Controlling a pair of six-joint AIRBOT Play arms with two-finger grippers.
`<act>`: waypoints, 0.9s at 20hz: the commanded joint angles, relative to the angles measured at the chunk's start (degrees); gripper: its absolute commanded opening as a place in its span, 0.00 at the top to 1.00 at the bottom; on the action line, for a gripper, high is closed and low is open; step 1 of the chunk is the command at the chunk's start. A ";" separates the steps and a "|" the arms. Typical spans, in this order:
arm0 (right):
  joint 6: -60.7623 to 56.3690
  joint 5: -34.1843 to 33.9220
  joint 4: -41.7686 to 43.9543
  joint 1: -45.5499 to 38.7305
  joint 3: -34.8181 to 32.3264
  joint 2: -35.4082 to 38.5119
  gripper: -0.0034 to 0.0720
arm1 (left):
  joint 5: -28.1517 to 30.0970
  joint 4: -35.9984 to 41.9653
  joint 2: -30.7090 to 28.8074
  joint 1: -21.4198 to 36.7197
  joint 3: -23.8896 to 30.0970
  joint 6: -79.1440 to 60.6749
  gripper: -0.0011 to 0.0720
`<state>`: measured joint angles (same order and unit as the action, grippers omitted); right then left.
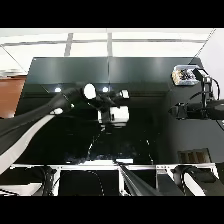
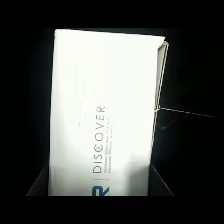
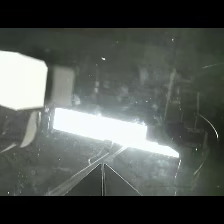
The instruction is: Fold the box and place the chain.
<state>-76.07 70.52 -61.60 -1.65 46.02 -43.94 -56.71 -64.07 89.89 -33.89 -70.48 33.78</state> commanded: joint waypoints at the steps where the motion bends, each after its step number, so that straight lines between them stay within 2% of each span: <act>1: -0.04 -1.53 0.04 -0.02 0.07 0.07 0.94 | -4.33 -9.92 -0.20 9.94 -6.67 15.54 0.53; 4: -0.11 -2.58 0.07 -0.02 0.07 0.07 0.93 | -4.90 -19.56 -0.15 24.72 -12.63 29.29 0.53; 7: -0.28 -4.26 0.15 -0.02 0.07 0.04 0.94 | -3.06 -20.26 0.85 40.54 -16.52 37.83 0.53; 9: -0.92 -6.10 0.28 -0.02 0.07 0.04 0.94 | -3.02 -20.61 2.99 48.17 -18.75 37.81 0.53; 12: -3.17 -9.14 0.50 -0.02 0.07 0.04 0.94 | -3.06 -20.52 9.03 53.07 -23.58 37.81 0.52; 14: -3.67 -10.14 0.46 -0.02 0.07 0.04 0.94 | -4.09 -20.90 13.53 53.22 -26.97 36.94 0.52; 18: -3.69 -12.70 0.48 -0.02 -0.02 0.02 0.94 | -2.51 -19.45 21.33 52.35 -35.04 36.98 0.52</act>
<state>-79.40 60.10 -61.12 -1.69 46.02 -43.94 -59.72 -84.12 105.93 17.89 -100.07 70.43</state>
